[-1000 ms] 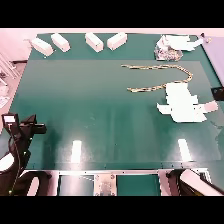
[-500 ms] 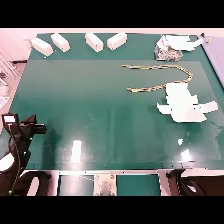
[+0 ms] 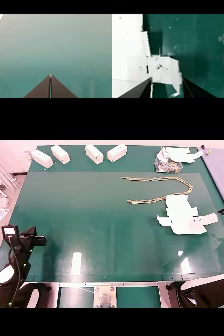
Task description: Fold the box and place the chain.
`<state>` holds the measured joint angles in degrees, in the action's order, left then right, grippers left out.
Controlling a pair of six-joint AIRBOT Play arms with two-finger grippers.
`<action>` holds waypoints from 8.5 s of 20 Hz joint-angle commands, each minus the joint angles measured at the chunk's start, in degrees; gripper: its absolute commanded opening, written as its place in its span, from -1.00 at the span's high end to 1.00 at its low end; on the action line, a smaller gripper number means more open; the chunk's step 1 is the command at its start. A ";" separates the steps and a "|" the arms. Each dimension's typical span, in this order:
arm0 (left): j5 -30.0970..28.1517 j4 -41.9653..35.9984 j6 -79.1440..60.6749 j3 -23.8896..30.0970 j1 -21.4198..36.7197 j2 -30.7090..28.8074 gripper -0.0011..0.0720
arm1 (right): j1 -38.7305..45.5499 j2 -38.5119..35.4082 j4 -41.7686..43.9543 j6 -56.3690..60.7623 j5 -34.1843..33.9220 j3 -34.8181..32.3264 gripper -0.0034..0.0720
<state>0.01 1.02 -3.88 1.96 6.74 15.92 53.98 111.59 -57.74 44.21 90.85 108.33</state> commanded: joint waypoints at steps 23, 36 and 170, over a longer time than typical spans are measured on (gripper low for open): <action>0.00 0.02 -0.02 -0.04 -0.04 -0.02 0.92 | -1.03 8.48 1.36 -3.74 7.21 6.69 -0.47; 0.00 0.02 -0.02 -0.04 -0.04 -0.02 0.92 | -2.51 15.28 6.67 -4.22 14.47 6.10 -0.44; 69.40 24.65 31.06 -90.82 -6.32 95.41 -0.75 | -59.58 -15.89 39.15 -11.23 -41.29 -48.92 0.90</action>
<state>67.68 24.23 25.69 -84.53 1.93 107.87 -5.56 95.72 -18.63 32.58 49.52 59.40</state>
